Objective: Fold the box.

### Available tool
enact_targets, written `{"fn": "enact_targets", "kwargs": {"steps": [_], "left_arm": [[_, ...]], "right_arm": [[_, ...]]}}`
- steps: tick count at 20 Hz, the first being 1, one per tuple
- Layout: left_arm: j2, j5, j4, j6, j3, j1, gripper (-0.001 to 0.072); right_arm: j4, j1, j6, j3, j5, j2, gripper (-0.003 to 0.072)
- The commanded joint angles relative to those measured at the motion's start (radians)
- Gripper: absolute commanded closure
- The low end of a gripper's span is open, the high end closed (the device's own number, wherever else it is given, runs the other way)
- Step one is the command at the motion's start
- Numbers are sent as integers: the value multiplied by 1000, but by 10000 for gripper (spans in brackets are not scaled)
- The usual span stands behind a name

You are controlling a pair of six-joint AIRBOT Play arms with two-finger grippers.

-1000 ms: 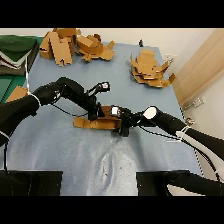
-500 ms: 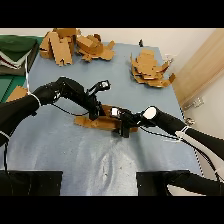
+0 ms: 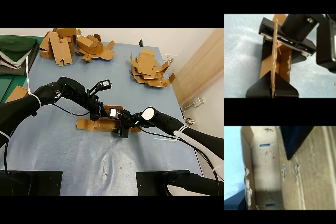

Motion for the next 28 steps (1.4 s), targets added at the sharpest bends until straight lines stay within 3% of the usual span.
{"fn": "enact_targets", "kwargs": {"steps": [1,16,21,22,23,24,28], "left_arm": [[0,7,10,0,0,2,695],[0,-35,7,-6,0,0,695],[0,-36,26,-130,0,2,695],[0,-35,36,-151,0,3,569],[0,-39,37,-159,0,3,166],[0,-45,32,-193,0,2,22],[6,-37,35,-246,6,12,20]], "right_arm": [[-86,-2,35,0,16,3,275],[-34,-1,49,0,27,6,275],[32,-1,49,0,44,9,275],[37,-1,49,0,54,11,275],[35,-1,49,0,64,16,275],[36,-1,49,0,69,19,275],[39,-1,49,0,77,29,276]]}}
